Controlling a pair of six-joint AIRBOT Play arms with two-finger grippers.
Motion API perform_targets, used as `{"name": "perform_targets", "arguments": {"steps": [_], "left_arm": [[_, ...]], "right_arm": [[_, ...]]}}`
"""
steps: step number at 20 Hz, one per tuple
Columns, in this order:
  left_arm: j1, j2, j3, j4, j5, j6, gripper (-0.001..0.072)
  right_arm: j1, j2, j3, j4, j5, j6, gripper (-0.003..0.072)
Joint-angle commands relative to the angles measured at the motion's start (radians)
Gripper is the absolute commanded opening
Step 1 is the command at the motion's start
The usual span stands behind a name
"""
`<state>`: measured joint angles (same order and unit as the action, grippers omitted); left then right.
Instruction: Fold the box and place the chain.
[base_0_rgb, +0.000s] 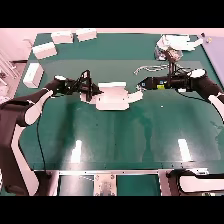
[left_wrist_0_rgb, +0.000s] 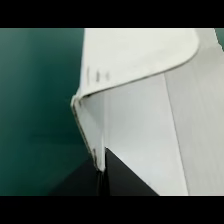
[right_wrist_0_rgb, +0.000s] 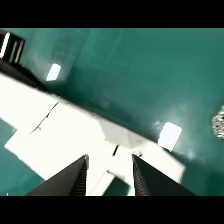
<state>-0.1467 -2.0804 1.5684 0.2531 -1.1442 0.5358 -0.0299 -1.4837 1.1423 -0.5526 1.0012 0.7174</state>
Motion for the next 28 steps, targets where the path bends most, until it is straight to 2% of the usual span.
{"name": "perform_targets", "arguments": {"steps": [1,3,5,6,8,12,14,15,20,25,28], "left_arm": [[0.001,-0.001,-0.001,0.005,0.01,-0.007,0.0021],[0.001,-0.001,-0.001,0.005,0.007,-0.008,0.0021],[0.001,-0.001,-0.001,0.006,0.002,-0.008,0.0021],[0.001,-0.001,-0.001,0.006,0.002,-0.012,0.0021],[0.001,-0.001,-0.001,0.006,0.001,-0.012,0.0021],[0.001,-0.001,-0.001,0.017,-0.028,-0.023,0.0021],[0.001,-0.001,-0.001,0.021,-0.025,-0.032,0.0021],[0.001,-0.001,-0.001,0.021,-0.026,-0.032,0.0021],[0.001,-0.001,-0.001,0.021,-0.024,-0.032,0.0021],[0.001,-0.001,-0.001,0.021,-0.024,-0.032,0.0021],[0.001,-0.001,-0.001,0.021,-0.024,-0.032,0.0021]], "right_arm": [[0.057,0.061,-0.094,0.002,0.0,-0.199,0.0353],[0.089,0.062,-0.129,0.002,-0.001,-0.289,0.0472],[0.122,0.062,-0.16,-0.022,0.0,-0.386,0.0475],[0.143,0.062,-0.175,-0.045,-0.001,-0.423,0.0533],[0.19,0.062,-0.201,-0.128,-0.027,-0.467,0.0535],[0.267,0.061,-0.23,-0.278,-0.22,-0.469,0.0536],[0.29,0.061,-0.229,-0.284,-0.277,-0.516,0.0537],[0.296,0.061,-0.229,-0.287,-0.28,-0.562,0.0575],[0.315,0.055,-0.229,-0.287,-0.307,-0.657,0.0576],[0.357,0.017,-0.23,-0.286,-0.452,-0.696,0.0576],[0.37,0.011,-0.23,-0.286,-0.47,-0.696,0.0576]]}}
